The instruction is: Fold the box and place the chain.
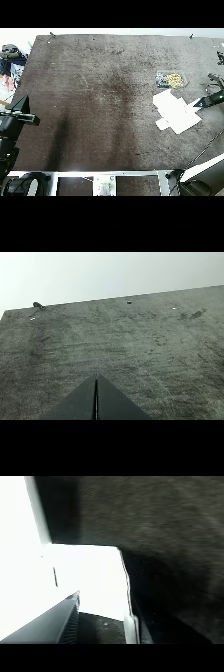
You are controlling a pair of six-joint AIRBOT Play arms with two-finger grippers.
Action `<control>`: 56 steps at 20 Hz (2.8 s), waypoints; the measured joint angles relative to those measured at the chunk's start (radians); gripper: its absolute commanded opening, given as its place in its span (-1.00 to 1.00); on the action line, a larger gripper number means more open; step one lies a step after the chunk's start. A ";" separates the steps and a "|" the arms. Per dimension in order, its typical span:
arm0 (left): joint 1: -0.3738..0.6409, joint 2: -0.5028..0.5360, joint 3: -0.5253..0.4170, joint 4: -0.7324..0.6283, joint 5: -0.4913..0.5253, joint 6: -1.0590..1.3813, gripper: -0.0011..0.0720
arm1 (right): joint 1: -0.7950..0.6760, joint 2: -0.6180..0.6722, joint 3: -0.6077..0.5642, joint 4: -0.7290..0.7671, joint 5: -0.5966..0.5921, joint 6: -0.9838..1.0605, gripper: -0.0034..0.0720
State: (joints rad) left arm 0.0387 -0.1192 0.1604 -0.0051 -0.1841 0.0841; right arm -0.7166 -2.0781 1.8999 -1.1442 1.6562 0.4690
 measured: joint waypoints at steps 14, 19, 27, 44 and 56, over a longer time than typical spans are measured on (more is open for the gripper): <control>0.000 0.000 0.000 0.000 0.000 0.000 -0.94 | 0.002 -0.036 -0.009 0.163 0.117 -0.043 -0.89; 0.000 0.000 0.000 0.000 0.000 0.000 -0.94 | 0.004 0.049 -0.169 0.296 0.142 -0.013 -0.89; 0.000 0.000 0.000 0.000 0.000 0.000 -0.94 | 0.154 0.290 -0.702 0.591 0.083 -0.011 -0.89; 0.000 0.000 0.000 -0.002 -0.042 -0.006 -0.91 | 0.819 0.526 -1.027 0.970 -0.913 0.030 -0.89; 0.000 -0.296 0.121 -0.056 -0.325 0.006 0.47 | 0.888 0.526 -1.036 0.950 -1.122 0.050 -0.89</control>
State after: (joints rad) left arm 0.0383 -0.4149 0.2817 -0.0608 -0.5087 0.0902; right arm 0.1711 -1.5520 0.8635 -0.1944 0.5339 0.5190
